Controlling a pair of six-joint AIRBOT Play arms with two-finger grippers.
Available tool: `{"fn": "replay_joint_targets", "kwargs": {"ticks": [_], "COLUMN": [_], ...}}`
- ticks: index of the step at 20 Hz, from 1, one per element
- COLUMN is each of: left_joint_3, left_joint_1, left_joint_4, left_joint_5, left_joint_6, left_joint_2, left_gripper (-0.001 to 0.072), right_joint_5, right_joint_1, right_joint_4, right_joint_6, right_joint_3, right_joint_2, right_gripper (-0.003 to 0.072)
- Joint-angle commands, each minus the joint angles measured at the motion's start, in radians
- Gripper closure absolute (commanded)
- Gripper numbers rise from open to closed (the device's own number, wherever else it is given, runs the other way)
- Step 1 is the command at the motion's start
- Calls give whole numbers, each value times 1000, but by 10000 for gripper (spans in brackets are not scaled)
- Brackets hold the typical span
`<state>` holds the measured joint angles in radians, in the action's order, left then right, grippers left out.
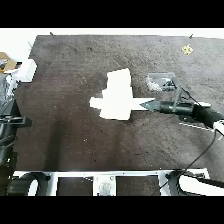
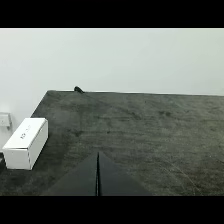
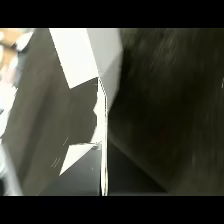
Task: Fold the box and place the chain.
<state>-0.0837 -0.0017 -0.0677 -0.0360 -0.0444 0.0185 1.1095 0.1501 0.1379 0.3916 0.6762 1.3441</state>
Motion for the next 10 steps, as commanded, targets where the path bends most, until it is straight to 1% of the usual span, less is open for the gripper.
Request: {"fn": "replay_joint_targets", "kwargs": {"ticks": [1,2,3,5,6,7,8,10], "left_joint_3": [-1,-1,-1,-1,-2,-2,-2,-9], "left_joint_1": [1,1,1,1,1,0,1,0], "left_joint_4": [0,0,1,0,-18,-19,-24,-25], "left_joint_5": [6,-2,-2,58,105,145,194,287], "left_joint_6": [-7,-7,-10,-9,29,48,54,78], "left_joint_2": [0,0,0,0,0,0,0,-4], "left_gripper": [700,700,700,697,372,-11,87,98], "right_joint_5": [-362,-411,-422,-426,-426,-426,-425,-425], "right_joint_1": [-188,-222,-248,-283,-294,-304,-315,-331], "right_joint_4": [-105,-105,-105,-89,-90,-84,-66,-36], "right_joint_6": [-11,-11,-16,-26,-26,-31,-31,-31], "right_joint_3": [33,60,94,166,197,221,237,245], "right_joint_2": [18,45,85,164,196,220,240,267], "right_gripper": [685,685,685,685,685,685,686,685]}}
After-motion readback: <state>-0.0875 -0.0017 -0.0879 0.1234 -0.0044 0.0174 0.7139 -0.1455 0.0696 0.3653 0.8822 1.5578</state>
